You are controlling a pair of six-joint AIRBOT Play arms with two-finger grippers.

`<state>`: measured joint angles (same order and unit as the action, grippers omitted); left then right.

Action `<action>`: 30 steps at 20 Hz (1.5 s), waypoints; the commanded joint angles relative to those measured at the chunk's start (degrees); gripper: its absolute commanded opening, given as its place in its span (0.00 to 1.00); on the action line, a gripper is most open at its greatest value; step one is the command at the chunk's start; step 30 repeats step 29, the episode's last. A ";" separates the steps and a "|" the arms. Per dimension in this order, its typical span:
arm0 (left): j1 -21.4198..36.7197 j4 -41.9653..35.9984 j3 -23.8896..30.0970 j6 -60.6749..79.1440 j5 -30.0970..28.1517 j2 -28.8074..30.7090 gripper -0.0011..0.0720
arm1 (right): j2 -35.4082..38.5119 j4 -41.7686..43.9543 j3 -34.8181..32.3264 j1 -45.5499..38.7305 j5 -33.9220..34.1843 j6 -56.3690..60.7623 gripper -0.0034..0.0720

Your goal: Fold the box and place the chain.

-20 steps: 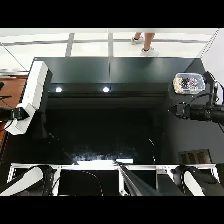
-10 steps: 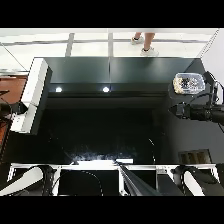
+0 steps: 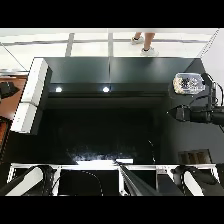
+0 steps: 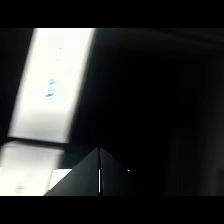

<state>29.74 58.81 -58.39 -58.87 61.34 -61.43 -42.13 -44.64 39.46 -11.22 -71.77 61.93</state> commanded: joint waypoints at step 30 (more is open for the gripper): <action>-18.58 -5.33 36.50 12.20 -14.82 38.51 0.06 | 11.74 -6.60 -18.64 10.21 38.99 -2.49 0.07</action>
